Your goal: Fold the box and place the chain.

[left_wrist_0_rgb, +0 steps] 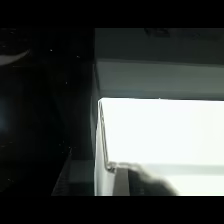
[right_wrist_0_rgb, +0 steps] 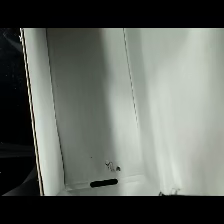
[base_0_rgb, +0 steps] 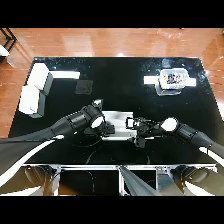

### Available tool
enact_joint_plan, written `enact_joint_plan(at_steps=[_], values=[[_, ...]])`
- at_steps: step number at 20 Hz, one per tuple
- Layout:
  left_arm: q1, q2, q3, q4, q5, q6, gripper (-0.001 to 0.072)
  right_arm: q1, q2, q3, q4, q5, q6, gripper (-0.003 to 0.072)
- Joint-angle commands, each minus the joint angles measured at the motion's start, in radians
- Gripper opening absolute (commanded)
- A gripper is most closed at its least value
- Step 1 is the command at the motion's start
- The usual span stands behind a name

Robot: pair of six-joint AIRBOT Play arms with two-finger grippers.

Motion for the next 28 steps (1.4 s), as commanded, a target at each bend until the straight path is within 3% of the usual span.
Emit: enact_joint_plan(at_steps=[1, 5, 7, 9, 11, 12, 15, 16, 17, 18, 23, 28], values=[[0.001, 0.000, 0.001, 0.009, 0.014, 0.000, 0.0421, 0.001, 0.000, 0.000, 0.000, 0.000, 0.000, 0.0238], [0.001, 0.000, 0.001, 0.006, 0.023, 0.003, 0.0409, 0.001, 0.000, 0.000, 0.000, 0.000, 0.000, 0.0238], [0.000, 0.000, 0.001, 0.006, 0.026, 0.003, 0.0299, 0.001, 0.000, 0.000, 0.000, 0.000, 0.000, 0.0238], [0.001, 0.000, 0.001, 0.007, 0.035, 0.003, 0.0292, 0.001, 0.000, 0.000, 0.000, 0.000, 0.000, 0.0238], [0.001, 0.000, 0.001, 0.007, 0.035, 0.004, 0.0078, 0.001, 0.000, 0.000, 0.000, 0.000, 0.000, 0.0238], [0.000, 0.000, 0.001, 0.007, 0.039, 0.004, 0.0027, 0.001, 0.000, 0.000, 0.000, 0.000, 0.000, 0.0238], [0.001, 0.000, 0.001, 0.007, 0.039, 0.009, 0.0025, 0.001, 0.000, 0.000, 0.002, 0.001, 0.000, 0.0241], [0.001, 0.000, 0.001, 0.006, 0.038, 0.010, 0.0025, 0.001, 0.002, 0.000, 0.002, 0.000, 0.003, 0.0386], [0.001, 0.000, 0.001, 0.007, 0.038, 0.010, 0.0025, 0.000, 0.006, 0.000, 0.002, 0.000, 0.007, 0.0633], [0.001, 0.000, 0.001, 0.007, 0.036, 0.011, 0.0024, -0.002, 0.017, 0.000, -0.006, 0.000, 0.030, 0.0712], [0.000, 0.001, 0.002, 0.035, -0.024, 0.030, 0.0023, -0.002, 0.119, 0.000, -0.232, 0.092, 0.143, 0.0711], [-0.001, 0.001, 0.003, 0.045, -0.021, 0.030, 0.0023, -0.001, 0.129, 0.000, -0.251, 0.072, 0.145, 0.0703]])
